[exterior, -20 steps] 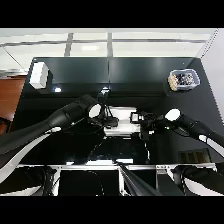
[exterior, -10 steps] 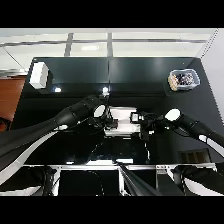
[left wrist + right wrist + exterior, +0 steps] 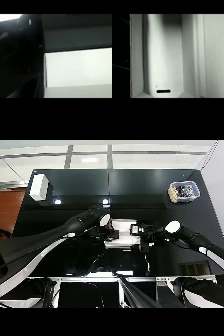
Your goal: Fold the box and place the chain.
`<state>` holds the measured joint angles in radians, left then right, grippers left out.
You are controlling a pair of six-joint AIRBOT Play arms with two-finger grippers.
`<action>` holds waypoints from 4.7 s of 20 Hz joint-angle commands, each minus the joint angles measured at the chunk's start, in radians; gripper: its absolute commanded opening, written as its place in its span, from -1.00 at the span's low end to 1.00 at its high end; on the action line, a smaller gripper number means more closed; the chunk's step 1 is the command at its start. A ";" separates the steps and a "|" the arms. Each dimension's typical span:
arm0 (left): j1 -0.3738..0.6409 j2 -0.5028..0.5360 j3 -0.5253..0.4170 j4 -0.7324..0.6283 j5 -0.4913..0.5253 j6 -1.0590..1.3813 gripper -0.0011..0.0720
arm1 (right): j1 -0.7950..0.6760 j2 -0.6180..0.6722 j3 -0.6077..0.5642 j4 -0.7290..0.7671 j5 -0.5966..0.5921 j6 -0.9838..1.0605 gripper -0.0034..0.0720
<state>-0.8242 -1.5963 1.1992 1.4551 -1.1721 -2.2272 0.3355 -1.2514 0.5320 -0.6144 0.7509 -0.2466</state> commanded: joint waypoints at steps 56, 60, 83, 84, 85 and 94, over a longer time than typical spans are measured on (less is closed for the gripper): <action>0.003 -0.007 0.007 -0.010 -0.016 -0.021 -0.89 | 0.066 0.108 0.044 -0.023 0.024 0.269 -0.73; 0.003 -0.007 0.007 -0.024 -0.013 -0.021 -0.89 | 0.066 0.093 0.042 -0.003 0.027 0.271 -0.73; 0.005 -0.007 0.007 -0.023 -0.011 -0.021 -0.89 | -0.560 0.296 0.047 -0.426 0.243 1.704 -0.87; 0.005 -0.007 0.007 -0.023 -0.010 -0.021 -0.89 | -0.587 0.288 0.008 -0.395 0.235 1.711 -0.87; 0.005 -0.007 0.007 -0.023 -0.010 -0.021 -0.89 | -0.598 0.269 -0.031 -0.331 0.250 1.677 -0.87; 0.005 -0.007 0.007 -0.023 -0.011 -0.021 -0.89 | -0.426 0.011 -0.108 0.165 0.331 1.243 -0.87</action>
<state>-0.8204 -1.6032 1.2060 1.4315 -1.1820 -2.2478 -0.1493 -1.1877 0.4290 -0.5880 1.0851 1.0996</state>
